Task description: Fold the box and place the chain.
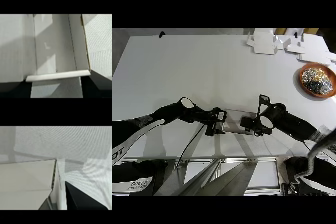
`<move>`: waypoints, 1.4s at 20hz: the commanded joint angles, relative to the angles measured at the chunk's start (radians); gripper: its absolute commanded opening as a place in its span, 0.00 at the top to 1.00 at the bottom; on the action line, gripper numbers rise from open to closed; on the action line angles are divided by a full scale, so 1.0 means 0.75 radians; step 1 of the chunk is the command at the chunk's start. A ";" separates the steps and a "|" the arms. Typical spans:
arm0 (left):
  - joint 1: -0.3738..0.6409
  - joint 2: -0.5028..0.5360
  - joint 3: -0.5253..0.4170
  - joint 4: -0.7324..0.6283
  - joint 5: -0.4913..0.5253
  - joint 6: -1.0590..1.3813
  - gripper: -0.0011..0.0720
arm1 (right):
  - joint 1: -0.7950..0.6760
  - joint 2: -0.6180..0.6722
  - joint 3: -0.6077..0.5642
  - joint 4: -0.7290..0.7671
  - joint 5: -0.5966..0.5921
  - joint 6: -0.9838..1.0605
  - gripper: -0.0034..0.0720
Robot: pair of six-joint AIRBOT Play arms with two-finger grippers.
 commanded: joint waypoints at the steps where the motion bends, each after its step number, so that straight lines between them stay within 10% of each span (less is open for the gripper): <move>1: -0.001 -0.001 0.001 0.001 0.000 0.001 0.70 | 0.004 -0.008 0.009 -0.021 -0.009 0.053 0.53; 6: -0.001 -0.001 0.001 0.001 0.000 0.000 0.70 | 0.004 -0.008 0.009 -0.040 -0.009 0.122 0.54; 14: -0.001 -0.001 0.001 0.001 0.000 0.000 0.70 | 0.004 -0.008 0.009 -0.070 0.015 0.151 0.89; 17: -0.001 -0.001 0.001 0.001 0.001 0.000 0.70 | 0.023 -0.008 0.009 -0.094 0.025 0.151 0.57; 28: -0.001 -0.001 0.001 0.001 0.000 0.001 0.70 | 0.190 -0.008 0.105 -0.420 0.135 0.329 0.49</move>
